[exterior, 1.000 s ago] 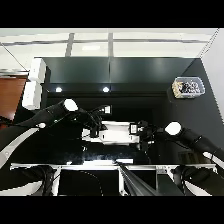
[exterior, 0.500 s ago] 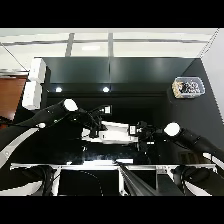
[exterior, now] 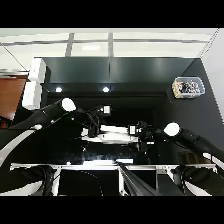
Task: Fold the box and place the chain.
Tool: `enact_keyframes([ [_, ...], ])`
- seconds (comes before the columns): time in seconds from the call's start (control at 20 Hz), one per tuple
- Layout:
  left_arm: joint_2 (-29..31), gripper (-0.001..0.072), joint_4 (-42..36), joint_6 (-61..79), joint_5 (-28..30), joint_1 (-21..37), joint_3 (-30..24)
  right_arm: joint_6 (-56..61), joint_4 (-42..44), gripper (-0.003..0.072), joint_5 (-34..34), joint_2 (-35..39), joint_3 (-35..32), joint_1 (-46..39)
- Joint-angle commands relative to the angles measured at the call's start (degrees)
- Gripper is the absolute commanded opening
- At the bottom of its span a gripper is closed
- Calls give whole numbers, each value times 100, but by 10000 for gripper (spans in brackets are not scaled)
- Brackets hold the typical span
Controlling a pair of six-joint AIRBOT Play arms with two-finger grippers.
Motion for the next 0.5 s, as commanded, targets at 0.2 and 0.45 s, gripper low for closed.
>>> enact_keyframes([
  [0.2, 1078, 501, 2223, -2361, -1049, 0, -2, -4, -9, 486, 11, -2, 0, 4],
  [0.45, 1578, 108, 2378, -3423, -1784, 4, -4, -4, -9, 203, 11, -2, 0, 4],
])
